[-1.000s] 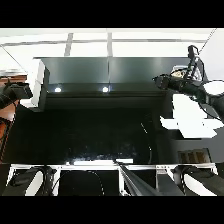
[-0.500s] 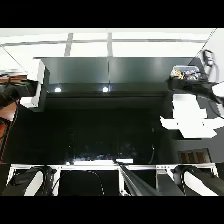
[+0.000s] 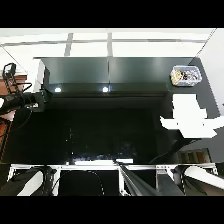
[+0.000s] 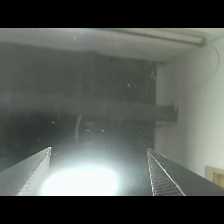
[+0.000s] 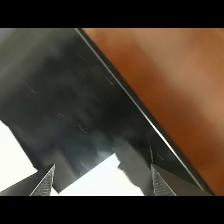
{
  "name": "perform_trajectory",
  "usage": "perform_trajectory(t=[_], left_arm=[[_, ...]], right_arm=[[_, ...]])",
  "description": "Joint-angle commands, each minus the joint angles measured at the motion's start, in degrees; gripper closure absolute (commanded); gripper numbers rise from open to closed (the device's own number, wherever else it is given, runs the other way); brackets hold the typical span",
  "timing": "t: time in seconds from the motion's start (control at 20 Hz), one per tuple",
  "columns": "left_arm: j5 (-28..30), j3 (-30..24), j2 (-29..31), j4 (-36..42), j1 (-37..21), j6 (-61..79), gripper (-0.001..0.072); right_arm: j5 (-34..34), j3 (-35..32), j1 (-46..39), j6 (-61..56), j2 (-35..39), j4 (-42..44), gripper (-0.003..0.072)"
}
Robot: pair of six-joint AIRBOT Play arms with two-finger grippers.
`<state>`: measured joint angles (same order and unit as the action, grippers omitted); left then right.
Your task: Fold the box and place the chain.
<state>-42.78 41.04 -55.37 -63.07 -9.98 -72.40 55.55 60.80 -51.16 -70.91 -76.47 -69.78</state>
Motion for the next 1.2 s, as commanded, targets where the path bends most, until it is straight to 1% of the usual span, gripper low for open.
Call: perform_trajectory(t=[0.0,0.1,0.2,0.3,0.35,0.45,0.5,0.65,0.7,0.8,0.95,1.05,1.15], left_arm=[[-0.9,0.0,-2.6,0.8,0.0,0.0,-0.0001],[-1.4,0.0,-2.9,0.9,0.1,0.0,-0.0001],[-2.9,0.0,-2.9,1.0,0.0,0.2,-0.0001],[-3.5,0.0,-2.9,1.0,0.0,0.2,-0.0001],[-3.5,0.0,-2.9,1.0,0.0,0.2,-0.0001],[-3.5,0.0,-2.9,1.0,0.0,0.2,-0.0001],[-3.5,0.0,-2.9,1.0,0.0,0.2,-0.0001],[-3.2,0.0,-2.9,0.7,0.0,0.2,-0.0001],[-2.8,0.0,-2.9,0.2,0.0,0.3,-0.0001],[-2.7,0.0,-2.9,0.1,0.0,0.9,-0.0001],[-2.8,0.0,-2.9,1.2,0.1,0.8,-0.0001],[-3.4,0.0,-3.3,5.4,0.1,0.9,-0.0001],[-4.9,0.0,-4.4,9.6,1.4,1.6,-0.0001]], right_arm=[[16.8,8.6,-4.3,12.0,-10.4,-2.6,-0.0034],[15.5,8.9,-3.7,15.4,-12.7,-4.8,-0.0034],[14.8,8.9,-2.9,20.3,-14.2,-3.2,-0.0034],[14.7,8.9,-1.6,23.7,-15.1,-2.7,0.0130],[14.6,8.9,-0.9,24.9,-15.3,-2.7,0.0148],[15.6,8.9,0.2,25.4,-15.2,-3.0,0.0574],[17.0,9.0,0.4,25.4,-15.2,-3.1,0.0681],[22.9,8.8,1.7,23.3,-14.1,-1.9,0.0674],[23.2,8.0,2.7,22.8,-12.5,-0.1,0.0674],[21.3,4.4,5.2,22.7,-7.4,6.2,0.0674],[17.4,-4.0,8.8,22.8,0.9,19.9,0.0674],[14.1,-11.8,12.5,23.8,6.2,29.0,0.0674],[12.1,-20.3,18.3,28.2,11.2,39.1,0.0674]])
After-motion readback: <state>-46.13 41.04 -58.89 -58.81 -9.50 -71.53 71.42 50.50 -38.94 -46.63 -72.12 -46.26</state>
